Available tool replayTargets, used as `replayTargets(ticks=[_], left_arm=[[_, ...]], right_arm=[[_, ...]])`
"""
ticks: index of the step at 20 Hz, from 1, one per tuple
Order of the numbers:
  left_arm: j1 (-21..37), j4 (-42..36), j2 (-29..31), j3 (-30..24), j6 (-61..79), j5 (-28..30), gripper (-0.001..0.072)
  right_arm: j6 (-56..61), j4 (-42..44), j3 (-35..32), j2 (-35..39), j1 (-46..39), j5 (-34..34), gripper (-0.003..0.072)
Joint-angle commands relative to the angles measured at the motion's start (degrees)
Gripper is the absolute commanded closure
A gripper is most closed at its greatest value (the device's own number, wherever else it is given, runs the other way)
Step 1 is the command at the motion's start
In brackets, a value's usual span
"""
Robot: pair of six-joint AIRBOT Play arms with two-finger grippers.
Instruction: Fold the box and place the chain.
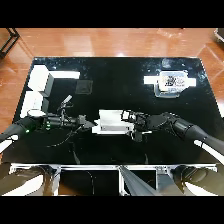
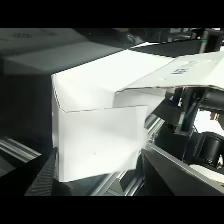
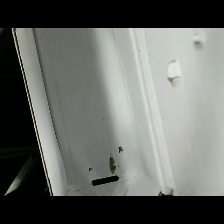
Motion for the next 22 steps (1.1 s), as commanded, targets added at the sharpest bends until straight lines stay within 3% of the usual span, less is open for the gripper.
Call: replayTargets(ticks=[1,4,10,17,22], left_arm=[[-0.5,-0.6,0.9,0.0,0.5,-0.7,0.0088],[-3.1,-0.6,1.1,0.5,0.5,0.0,0.0104],[-9.7,-0.3,1.1,3.6,-2.1,8.3,0.0151],[-16.9,16.2,1.2,9.2,-16.7,13.3,0.0152],[-20.1,22.1,1.2,11.5,-23.9,16.1,0.0155]], right_arm=[[0.0,0.0,0.0,0.0,0.0,0.0,0.0556],[0.0,0.0,0.0,0.0,0.0,0.0,0.0556],[0.0,0.0,0.0,0.0,0.0,0.0,0.0556],[0.0,0.0,0.0,0.0,0.0,0.0,0.0556],[0.0,0.0,0.0,0.0,0.0,0.0,0.0556]])
